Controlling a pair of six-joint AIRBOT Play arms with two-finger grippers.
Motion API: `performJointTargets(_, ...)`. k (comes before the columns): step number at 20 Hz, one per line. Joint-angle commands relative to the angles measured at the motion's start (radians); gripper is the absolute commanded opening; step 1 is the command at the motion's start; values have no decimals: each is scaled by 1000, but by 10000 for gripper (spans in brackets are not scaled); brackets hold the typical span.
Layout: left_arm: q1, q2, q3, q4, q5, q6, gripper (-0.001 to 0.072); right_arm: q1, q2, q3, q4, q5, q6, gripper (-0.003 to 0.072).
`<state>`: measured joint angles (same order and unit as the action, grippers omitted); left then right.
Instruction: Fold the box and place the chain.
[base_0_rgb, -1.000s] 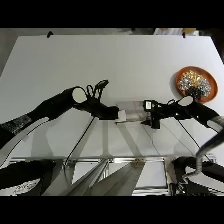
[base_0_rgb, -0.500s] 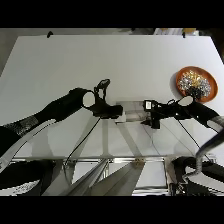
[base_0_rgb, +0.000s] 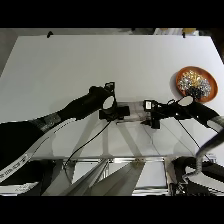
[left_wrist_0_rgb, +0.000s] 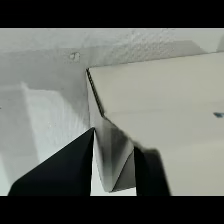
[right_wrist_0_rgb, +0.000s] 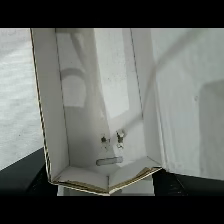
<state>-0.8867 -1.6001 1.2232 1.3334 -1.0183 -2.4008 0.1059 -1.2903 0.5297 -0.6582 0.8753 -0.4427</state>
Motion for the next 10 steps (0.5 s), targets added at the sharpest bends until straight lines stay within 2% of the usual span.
performJointTargets(1,-15,-56,72,37,-72,-80,267,0,0,0,0,0,0,412)
performJointTargets(4,-18,-100,117,70,-156,-111,268,0,0,0,0,0,0,412)
performJointTargets(7,-25,-126,129,90,-175,-122,260,0,0,0,0,0,0,412)
performJointTargets(8,-26,-132,134,95,-174,-130,194,0,0,0,0,0,0,412)
performJointTargets(10,-29,-139,142,105,-163,-145,189,0,0,0,0,0,0,412)
